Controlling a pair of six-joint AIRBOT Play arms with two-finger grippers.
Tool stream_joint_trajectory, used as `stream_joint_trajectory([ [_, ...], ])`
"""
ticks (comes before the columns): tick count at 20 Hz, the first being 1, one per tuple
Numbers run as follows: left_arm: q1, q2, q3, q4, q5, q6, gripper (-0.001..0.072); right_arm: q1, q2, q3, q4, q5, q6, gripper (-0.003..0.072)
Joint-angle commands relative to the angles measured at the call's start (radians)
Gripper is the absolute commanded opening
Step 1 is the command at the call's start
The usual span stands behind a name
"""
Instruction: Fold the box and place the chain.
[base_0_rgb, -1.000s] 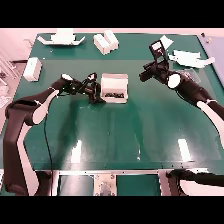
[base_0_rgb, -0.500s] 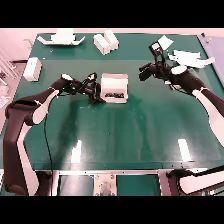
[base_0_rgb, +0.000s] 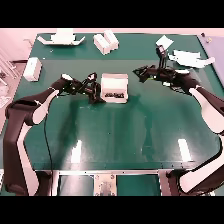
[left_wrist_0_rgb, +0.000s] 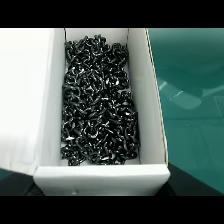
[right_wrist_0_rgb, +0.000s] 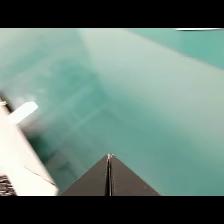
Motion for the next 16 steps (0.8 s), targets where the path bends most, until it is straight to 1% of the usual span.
stream_joint_trajectory([
  [1, 0.000, 0.000, 0.000, 0.000, 0.000, 0.000, 0.0398, 0.035, -0.026, 0.006, 0.031, 0.099, -0.022, 0.0011],
  [7, 0.001, 0.000, 0.000, 0.000, 0.000, 0.000, 0.0398, 0.055, -0.026, 0.021, 0.005, 0.247, 0.008, 0.0012],
  [9, 0.001, 0.000, 0.000, 0.000, 0.000, 0.000, 0.0398, 0.058, -0.026, 0.052, -0.045, 0.317, 0.047, 0.0012],
  [11, 0.000, 0.000, 0.000, 0.000, 0.001, 0.000, 0.0398, 0.071, -0.026, 0.092, -0.137, 0.348, 0.094, 0.0013],
  [12, 0.001, 0.000, 0.000, 0.000, 0.001, 0.000, 0.0398, 0.083, -0.026, 0.111, -0.186, 0.348, 0.122, 0.0081],
  [13, 0.000, 0.000, 0.000, 0.000, 0.001, 0.000, 0.0398, 0.095, -0.026, 0.127, -0.223, 0.348, 0.142, 0.0230],
  [14, 0.000, 0.000, 0.000, 0.000, 0.001, 0.000, 0.0398, 0.106, -0.026, 0.141, -0.257, 0.348, 0.150, 0.0288],
  [15, 0.001, 0.000, 0.000, 0.000, 0.001, 0.000, 0.0398, 0.116, -0.026, 0.154, -0.289, 0.348, 0.152, 0.0257],
  [16, 0.001, 0.000, 0.000, 0.000, 0.001, 0.000, 0.0397, 0.127, -0.026, 0.162, -0.311, 0.347, 0.153, 0.0259],
])
